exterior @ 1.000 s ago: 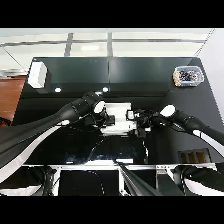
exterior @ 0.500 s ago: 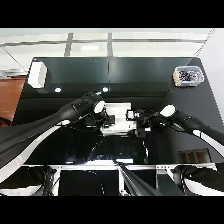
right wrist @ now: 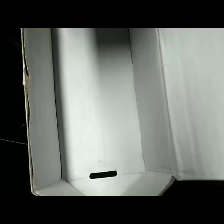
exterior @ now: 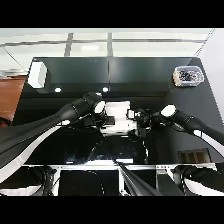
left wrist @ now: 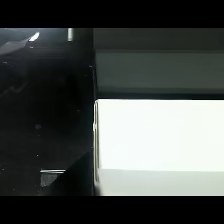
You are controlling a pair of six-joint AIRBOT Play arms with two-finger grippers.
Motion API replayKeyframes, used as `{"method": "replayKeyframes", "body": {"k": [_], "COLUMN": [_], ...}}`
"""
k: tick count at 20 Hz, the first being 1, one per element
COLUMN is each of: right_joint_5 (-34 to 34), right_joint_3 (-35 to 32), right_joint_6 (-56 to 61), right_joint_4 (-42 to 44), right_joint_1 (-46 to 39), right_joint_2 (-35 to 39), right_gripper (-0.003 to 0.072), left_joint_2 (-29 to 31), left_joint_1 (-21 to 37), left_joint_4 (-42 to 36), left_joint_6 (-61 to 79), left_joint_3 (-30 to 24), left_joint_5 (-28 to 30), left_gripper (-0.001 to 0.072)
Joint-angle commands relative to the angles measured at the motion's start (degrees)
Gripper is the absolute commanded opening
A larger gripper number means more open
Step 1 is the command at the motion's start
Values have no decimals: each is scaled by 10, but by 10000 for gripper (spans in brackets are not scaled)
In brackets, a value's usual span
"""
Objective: Fold the box and place the chain.
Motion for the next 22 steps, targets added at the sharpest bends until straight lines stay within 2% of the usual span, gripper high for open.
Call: {"method": "replayKeyframes", "body": {"k": [1,5,8,12,15,16,17,18,19,22], "right_joint_5": [0,36,49,51,52,56,58,60,61,56], "right_joint_3": [3,4,4,4,4,4,2,2,1,-2], "right_joint_6": [71,96,96,59,41,33,30,29,29,30], "right_joint_4": [-2,-103,-153,-93,-85,-85,-85,-84,-84,-44], "right_joint_1": [0,0,0,0,0,0,0,0,0,0], "right_joint_2": [31,86,88,83,69,67,67,67,67,66], "right_gripper": [697,697,697,697,679,463,426,279,198,190], "left_joint_2": [0,0,0,0,0,0,0,0,0,0], "left_joint_1": [0,0,0,0,0,0,0,0,0,0], "left_joint_4": [7,18,16,13,13,15,15,14,14,13], "left_joint_6": [31,39,39,39,39,40,40,39,39,39], "left_joint_3": [0,0,0,0,0,0,0,0,0,0], "left_joint_5": [-1,-10,-9,-11,-11,-11,-11,-11,-10,-10], "left_gripper": [27,27,27,27,27,27,27,27,27,27]}}
